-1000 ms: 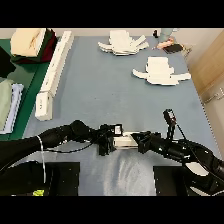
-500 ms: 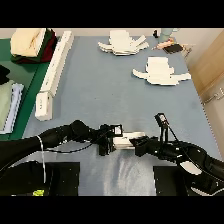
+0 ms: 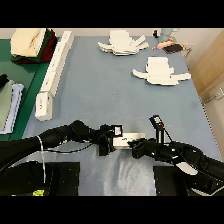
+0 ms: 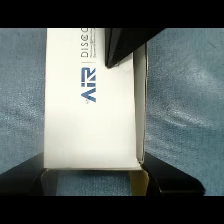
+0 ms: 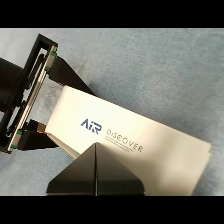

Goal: Fold the box.

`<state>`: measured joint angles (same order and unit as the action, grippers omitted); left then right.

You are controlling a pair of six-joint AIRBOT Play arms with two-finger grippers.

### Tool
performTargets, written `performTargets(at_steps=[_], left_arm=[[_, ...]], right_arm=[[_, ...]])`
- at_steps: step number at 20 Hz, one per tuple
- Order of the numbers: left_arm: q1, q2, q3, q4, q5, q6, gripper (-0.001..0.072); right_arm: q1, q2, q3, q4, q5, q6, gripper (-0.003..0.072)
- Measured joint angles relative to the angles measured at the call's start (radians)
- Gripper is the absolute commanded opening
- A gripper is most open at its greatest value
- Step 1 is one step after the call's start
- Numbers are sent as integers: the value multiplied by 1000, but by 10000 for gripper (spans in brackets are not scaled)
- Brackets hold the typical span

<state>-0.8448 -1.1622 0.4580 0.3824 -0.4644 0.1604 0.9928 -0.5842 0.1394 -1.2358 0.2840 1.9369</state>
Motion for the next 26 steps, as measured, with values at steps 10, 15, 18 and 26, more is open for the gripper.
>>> performTargets(at_steps=[10,15,18,26], left_arm=[[-1,0,1,-7,11,-4,524],[1,0,1,-2,4,-3,524],[0,0,1,-2,3,-2,524],[0,0,1,-1,2,0,524]], right_arm=[[-2,140,-3,-37,61,0,1],[-2,174,-1,-84,64,2,1],[-2,179,0,-101,72,3,1],[-15,184,29,-213,195,51,1]])
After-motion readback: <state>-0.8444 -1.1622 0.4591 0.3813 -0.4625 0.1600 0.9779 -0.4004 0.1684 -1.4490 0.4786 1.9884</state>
